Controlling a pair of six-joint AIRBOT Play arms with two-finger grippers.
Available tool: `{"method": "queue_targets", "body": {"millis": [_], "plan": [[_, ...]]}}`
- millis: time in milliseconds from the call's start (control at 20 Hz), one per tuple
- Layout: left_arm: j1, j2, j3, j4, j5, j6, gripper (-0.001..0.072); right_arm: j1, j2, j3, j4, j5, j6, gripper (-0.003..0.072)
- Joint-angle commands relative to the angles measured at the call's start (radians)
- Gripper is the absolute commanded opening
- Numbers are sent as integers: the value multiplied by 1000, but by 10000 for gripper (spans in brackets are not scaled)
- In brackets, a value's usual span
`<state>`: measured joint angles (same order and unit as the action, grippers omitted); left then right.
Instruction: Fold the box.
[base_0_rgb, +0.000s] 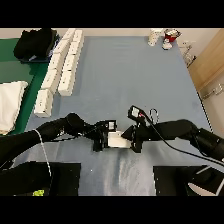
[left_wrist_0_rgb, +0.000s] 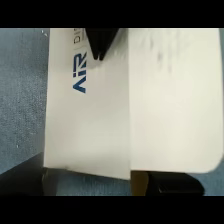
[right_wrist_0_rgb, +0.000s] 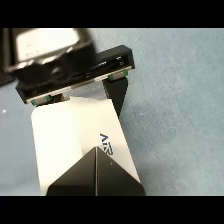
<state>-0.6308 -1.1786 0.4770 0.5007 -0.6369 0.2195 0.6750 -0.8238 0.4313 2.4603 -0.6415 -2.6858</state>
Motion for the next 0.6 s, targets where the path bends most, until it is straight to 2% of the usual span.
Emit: {"method": "queue_targets", "body": {"millis": [0, 150, 200, 250, 300, 350, 450, 550], "plan": [[1, 0, 0, 0, 0, 0, 422, 102, 45, -87, -39, 201, -57, 13], [1, 0, 0, 0, 0, 0, 422, 117, 51, -85, -73, 222, -58, 33], [1, 0, 0, 0, 0, 0, 422, 117, 60, -83, -75, 218, -64, 204], [1, 0, 0, 0, 0, 0, 422, 117, 70, -77, -74, 212, -85, 336], [1, 0, 0, 0, 0, 0, 422, 118, 84, -71, -75, 201, -112, 387], [1, 0, 0, 0, 0, 0, 422, 118, 97, -63, -75, 185, -140, 388], [1, 0, 0, 0, 0, 0, 422, 118, 107, -48, -80, 139, -171, 503], [1, 0, 0, 0, 0, 0, 422, 119, 97, -47, -93, 105, -179, 517]]}}
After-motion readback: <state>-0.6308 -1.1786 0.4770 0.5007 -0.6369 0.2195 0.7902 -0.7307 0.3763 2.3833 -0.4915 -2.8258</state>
